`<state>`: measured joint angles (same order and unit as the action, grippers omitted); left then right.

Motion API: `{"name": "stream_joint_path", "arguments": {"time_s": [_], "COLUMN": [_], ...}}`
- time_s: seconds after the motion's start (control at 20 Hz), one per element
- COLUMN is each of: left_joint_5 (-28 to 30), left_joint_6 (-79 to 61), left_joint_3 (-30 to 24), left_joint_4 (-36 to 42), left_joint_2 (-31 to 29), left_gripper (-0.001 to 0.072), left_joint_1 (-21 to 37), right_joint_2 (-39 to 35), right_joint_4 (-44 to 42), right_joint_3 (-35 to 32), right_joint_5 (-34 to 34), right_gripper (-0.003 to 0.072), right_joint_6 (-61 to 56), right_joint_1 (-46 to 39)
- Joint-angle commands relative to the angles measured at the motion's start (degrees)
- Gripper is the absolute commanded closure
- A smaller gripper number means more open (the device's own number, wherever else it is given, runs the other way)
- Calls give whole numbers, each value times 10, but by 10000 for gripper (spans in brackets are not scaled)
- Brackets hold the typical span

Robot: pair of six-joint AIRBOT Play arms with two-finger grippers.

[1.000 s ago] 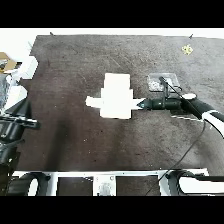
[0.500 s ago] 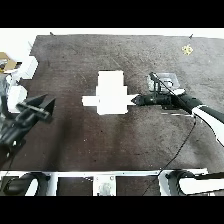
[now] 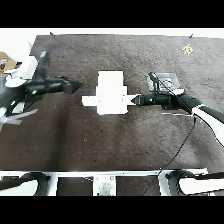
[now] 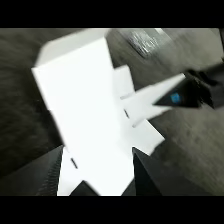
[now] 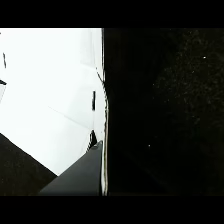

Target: Fold the box and place the chain.

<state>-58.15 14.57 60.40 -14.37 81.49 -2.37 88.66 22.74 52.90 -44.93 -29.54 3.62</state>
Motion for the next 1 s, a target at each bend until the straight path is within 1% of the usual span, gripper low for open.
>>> {"name": "stream_joint_path", "arguments": {"time_s": [0.0, 0.1, 0.25, 0.35, 0.4, 0.5, 0.55, 0.65, 0.7, 0.8, 0.95], "left_joint_5": [-95, -121, -180, -199, -200, -199, -207, -246, -255, -251, -286], "left_joint_6": [148, 238, 306, 336, 351, 348, 336, 306, 299, 300, 300], "left_joint_3": [208, 320, 476, 560, 589, 595, 594, 594, 594, 594, 594], "left_joint_4": [-144, -207, -246, -252, -258, -253, -236, -163, -154, -156, -153], "left_joint_2": [172, 250, 359, 417, 438, 457, 465, 480, 483, 488, 498], "left_gripper": [215, 216, 216, 216, 216, 216, 216, 216, 216, 217, 217], "left_joint_1": [-55, -72, -75, -75, -75, -76, -77, -77, -79, -86, -96], "right_joint_2": [0, 0, 0, 0, 0, 0, 0, 0, 0, 0, 0], "right_joint_4": [5, 17, 33, 41, 41, 41, 41, 40, 40, 41, 41], "right_joint_3": [0, 0, 0, 0, 0, 0, 0, 0, 0, 0, 0], "right_joint_5": [-3, -2, -2, 0, 0, 0, 3, 4, 3, 4, 10], "right_gripper": [684, 684, 683, 684, 684, 684, 684, 683, 684, 683, 683], "right_joint_6": [0, 0, 1, 0, 1, 1, 5, 17, 17, 17, 17], "right_joint_1": [1, 1, 1, 1, 1, 1, 1, 1, 1, 1, 0]}}
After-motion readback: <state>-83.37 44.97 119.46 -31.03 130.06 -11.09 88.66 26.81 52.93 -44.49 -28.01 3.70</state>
